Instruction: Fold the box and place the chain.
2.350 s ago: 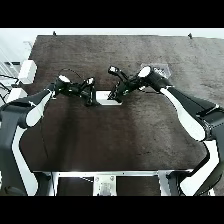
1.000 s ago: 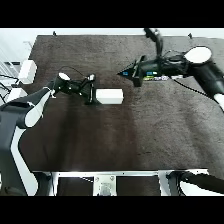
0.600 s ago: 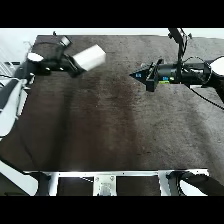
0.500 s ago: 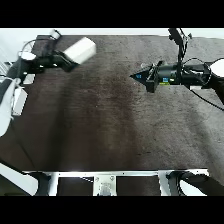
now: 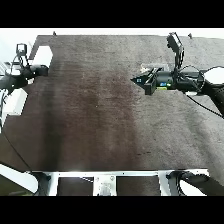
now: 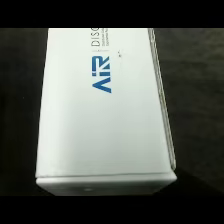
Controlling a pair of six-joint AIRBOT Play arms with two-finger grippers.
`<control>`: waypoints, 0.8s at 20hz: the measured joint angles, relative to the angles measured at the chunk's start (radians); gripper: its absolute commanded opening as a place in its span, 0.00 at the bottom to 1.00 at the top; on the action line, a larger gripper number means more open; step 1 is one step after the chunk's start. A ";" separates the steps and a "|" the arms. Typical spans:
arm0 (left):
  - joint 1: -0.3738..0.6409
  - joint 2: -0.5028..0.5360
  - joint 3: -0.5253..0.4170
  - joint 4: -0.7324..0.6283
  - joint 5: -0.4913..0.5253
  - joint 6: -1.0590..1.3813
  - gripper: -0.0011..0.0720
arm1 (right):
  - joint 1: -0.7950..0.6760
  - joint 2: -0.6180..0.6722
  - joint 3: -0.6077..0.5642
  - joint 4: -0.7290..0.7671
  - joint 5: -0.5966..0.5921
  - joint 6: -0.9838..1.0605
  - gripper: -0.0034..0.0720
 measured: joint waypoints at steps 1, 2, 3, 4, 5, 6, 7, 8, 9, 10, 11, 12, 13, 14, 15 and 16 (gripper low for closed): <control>0.003 -0.010 -0.008 0.000 0.018 -0.002 0.04 | 0.000 0.000 -0.008 0.004 -0.005 0.000 0.06; 0.006 -0.020 -0.014 -0.001 0.032 -0.005 0.04 | 0.000 0.000 -0.016 0.009 -0.009 0.001 0.06; 0.006 -0.032 -0.019 0.000 0.042 -0.007 0.04 | 0.000 0.000 -0.021 0.011 -0.013 0.001 0.06; 0.006 -0.042 -0.023 0.002 0.048 -0.010 0.04 | 0.000 0.000 -0.026 0.013 -0.015 0.002 0.06; 0.007 -0.050 -0.025 0.002 0.058 -0.012 0.04 | 0.000 0.000 -0.029 0.016 -0.017 0.002 0.06; 0.008 -0.056 -0.027 0.002 0.067 -0.013 0.04 | 0.000 0.000 -0.031 0.018 -0.019 0.002 0.06; 0.010 -0.063 -0.029 0.002 0.071 -0.014 0.04 | 0.000 0.000 -0.033 0.018 -0.019 0.002 0.06; 0.010 -0.068 -0.031 0.005 0.072 -0.016 0.04 | 0.000 0.000 -0.034 0.019 -0.020 0.002 0.06; 0.010 -0.070 -0.031 0.008 0.074 -0.016 0.14 | 0.000 0.000 -0.035 0.024 -0.021 0.002 0.06; 0.009 -0.072 -0.031 0.010 0.077 -0.016 0.71 | 0.000 0.000 -0.036 0.028 -0.021 0.002 0.06; 0.009 -0.075 -0.032 0.014 0.077 -0.016 0.85 | 0.000 0.000 -0.036 0.034 -0.022 0.002 0.06; 0.009 -0.077 -0.032 0.016 0.077 -0.018 0.93 | 0.000 0.000 -0.037 0.042 -0.023 0.002 0.06; 0.010 -0.075 -0.032 0.014 0.074 -0.020 0.93 | 0.000 0.000 -0.037 0.051 -0.023 0.002 0.13; 0.010 -0.075 -0.032 0.014 0.065 -0.022 0.93 | 0.000 0.000 -0.037 0.063 -0.023 0.002 0.27; 0.009 -0.074 -0.032 0.015 0.055 -0.027 0.99 | 0.000 0.000 -0.037 0.071 -0.023 0.002 0.35; 0.008 -0.072 -0.032 0.016 0.045 -0.030 0.99 | 0.000 0.000 -0.037 0.080 -0.023 0.002 0.35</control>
